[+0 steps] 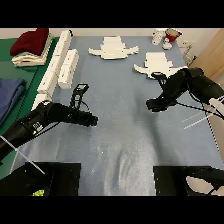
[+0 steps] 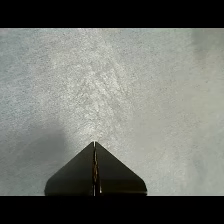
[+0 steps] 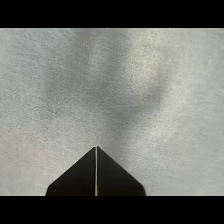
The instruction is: Fold the box.
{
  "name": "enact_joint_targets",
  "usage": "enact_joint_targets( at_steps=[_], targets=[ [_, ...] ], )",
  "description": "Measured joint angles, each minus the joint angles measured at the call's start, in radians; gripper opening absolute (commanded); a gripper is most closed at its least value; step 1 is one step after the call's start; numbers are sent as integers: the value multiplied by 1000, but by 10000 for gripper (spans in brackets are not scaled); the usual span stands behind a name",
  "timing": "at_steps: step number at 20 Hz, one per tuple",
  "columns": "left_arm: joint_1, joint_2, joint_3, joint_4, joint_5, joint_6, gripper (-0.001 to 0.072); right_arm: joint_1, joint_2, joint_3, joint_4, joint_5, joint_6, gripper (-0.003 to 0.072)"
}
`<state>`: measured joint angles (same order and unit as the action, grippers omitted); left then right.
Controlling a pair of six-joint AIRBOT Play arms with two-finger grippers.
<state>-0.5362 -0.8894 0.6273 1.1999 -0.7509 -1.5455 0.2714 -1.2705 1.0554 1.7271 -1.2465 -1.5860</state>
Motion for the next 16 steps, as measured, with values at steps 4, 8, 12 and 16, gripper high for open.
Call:
enact_joint_targets(
  at_steps=[4, 8, 12, 16],
  targets=[
    [0, 0, 0, 0, 0, 0, 12, 0, 0, 0, 0, 0, 0, 17],
    [0, 0, 0, 0, 0, 0, 12, 0, 0, 0, 0, 12, 0, 17],
    [0, 0, 0, 0, 0, 0, 12, 0, 0, 0, 23, 61, 1, 46],
    [0, 0, 0, 0, 0, 0, 12, -3, -1, 3, 85, 105, 120, 332]
  ],
)
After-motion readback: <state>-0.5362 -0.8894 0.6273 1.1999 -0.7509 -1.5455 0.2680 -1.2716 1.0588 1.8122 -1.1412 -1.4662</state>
